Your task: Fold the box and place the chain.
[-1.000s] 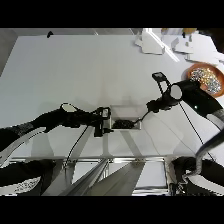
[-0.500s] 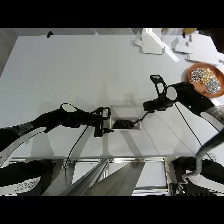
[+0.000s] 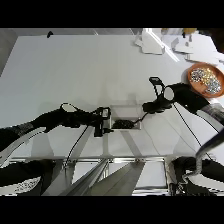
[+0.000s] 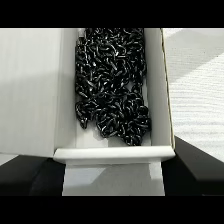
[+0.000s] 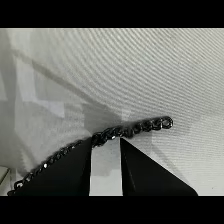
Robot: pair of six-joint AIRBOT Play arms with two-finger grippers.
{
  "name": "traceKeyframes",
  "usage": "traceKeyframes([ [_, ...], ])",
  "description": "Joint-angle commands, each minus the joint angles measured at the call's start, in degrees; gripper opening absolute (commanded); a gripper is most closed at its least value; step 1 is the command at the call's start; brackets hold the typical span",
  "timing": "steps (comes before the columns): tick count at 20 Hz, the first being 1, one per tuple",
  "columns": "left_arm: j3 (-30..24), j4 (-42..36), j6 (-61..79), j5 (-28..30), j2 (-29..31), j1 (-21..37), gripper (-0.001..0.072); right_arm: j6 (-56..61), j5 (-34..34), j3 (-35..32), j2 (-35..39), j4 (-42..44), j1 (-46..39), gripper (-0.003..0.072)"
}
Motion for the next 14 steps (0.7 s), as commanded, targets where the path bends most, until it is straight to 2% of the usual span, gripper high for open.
traceKeyframes([
  [1, 0.0, 0.0, 0.0, 0.0, 0.0, 0.0, 0.0209, -0.1, 0.7, 0.0, -0.5, 0.0, 0.0, 0.015],
  [3, 0.0, 0.0, 0.0, 0.0, 0.0, 0.0, 0.0209, -2.3, 1.9, 0.0, -0.3, -0.2, 0.3, 0.0017],
  [8, 0.0, 0.0, 0.0, 0.0, 0.0, 0.0, 0.0209, -3.5, 4.8, 0.0, 4.2, -2.8, 3.4, 0.0018],
  [14, 0.0, 0.0, 0.0, 0.0, 0.1, 0.0, 0.0209, -3.5, 5.9, 0.0, 17.7, -1.9, 8.0, 0.0018],
])
